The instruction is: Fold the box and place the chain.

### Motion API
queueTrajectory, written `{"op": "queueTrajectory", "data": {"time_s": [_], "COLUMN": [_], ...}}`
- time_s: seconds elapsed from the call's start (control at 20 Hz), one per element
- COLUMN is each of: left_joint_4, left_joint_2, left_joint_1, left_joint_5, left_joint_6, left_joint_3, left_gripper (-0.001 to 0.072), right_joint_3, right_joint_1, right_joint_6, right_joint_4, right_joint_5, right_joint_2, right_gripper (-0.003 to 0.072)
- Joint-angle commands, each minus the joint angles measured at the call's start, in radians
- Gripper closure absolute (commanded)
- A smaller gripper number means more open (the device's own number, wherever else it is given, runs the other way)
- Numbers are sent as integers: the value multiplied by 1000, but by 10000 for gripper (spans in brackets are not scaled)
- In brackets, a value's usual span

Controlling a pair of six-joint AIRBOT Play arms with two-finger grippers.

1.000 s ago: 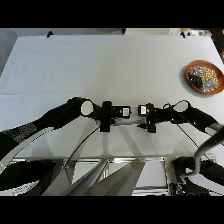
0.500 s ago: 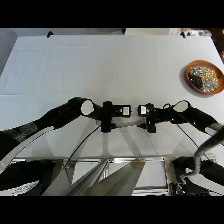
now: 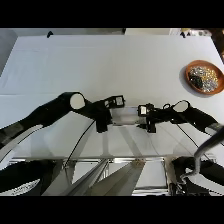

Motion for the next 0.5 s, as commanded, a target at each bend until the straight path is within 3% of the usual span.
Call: {"op": "queueTrajectory", "data": {"time_s": [0.0,0.05,0.25,0.45], "left_joint_4": [22,22,22,5], "left_joint_2": [88,113,185,282], "left_joint_1": [77,101,183,272], "left_joint_5": [-120,-145,-164,0], "left_joint_6": [-113,-163,-368,-581], "left_joint_3": [0,-1,-37,-240], "left_gripper": [622,709,706,706], "right_joint_3": [0,0,0,0], "right_joint_1": [0,0,0,0], "right_joint_6": [-3,-3,-3,-3], "right_joint_4": [0,0,0,0], "right_joint_5": [0,0,0,-1], "right_joint_2": [0,0,0,0], "right_gripper": [367,367,367,367]}}
